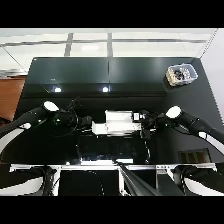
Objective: Fold the box and place the chain.
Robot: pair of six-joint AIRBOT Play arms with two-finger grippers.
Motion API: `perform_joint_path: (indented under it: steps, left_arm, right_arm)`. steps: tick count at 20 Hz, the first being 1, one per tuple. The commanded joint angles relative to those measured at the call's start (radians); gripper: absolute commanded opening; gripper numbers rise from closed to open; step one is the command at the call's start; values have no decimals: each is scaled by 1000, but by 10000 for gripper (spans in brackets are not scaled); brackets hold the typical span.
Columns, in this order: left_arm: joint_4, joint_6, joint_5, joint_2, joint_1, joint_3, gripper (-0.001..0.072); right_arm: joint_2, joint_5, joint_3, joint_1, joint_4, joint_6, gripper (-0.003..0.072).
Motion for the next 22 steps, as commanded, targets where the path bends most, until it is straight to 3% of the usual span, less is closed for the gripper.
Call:
perform_joint_path:
  steps: [1,4,8,10,11,12,19,22]
  left_arm:
    - [-95,88,23,-24,-32,0,20]
    - [-214,213,-14,-24,-11,1,20]
    - [-347,320,-144,-24,38,1,29]
    - [-373,320,-189,-24,50,1,232]
    - [-372,321,-205,-23,50,1,418]
    - [-368,321,-210,-23,46,1,541]
    - [-361,316,-188,-23,-33,2,500]
    - [-257,233,-189,-23,-37,37,493]
  right_arm:
    - [0,0,0,1,0,0,97]
    - [0,0,0,1,0,0,97]
    - [0,0,0,1,0,0,97]
    - [0,0,0,1,0,0,97]
    - [0,0,0,1,0,0,97]
    - [0,0,0,1,0,0,97]
    - [0,0,0,1,0,0,97]
    - [0,0,0,1,0,0,97]
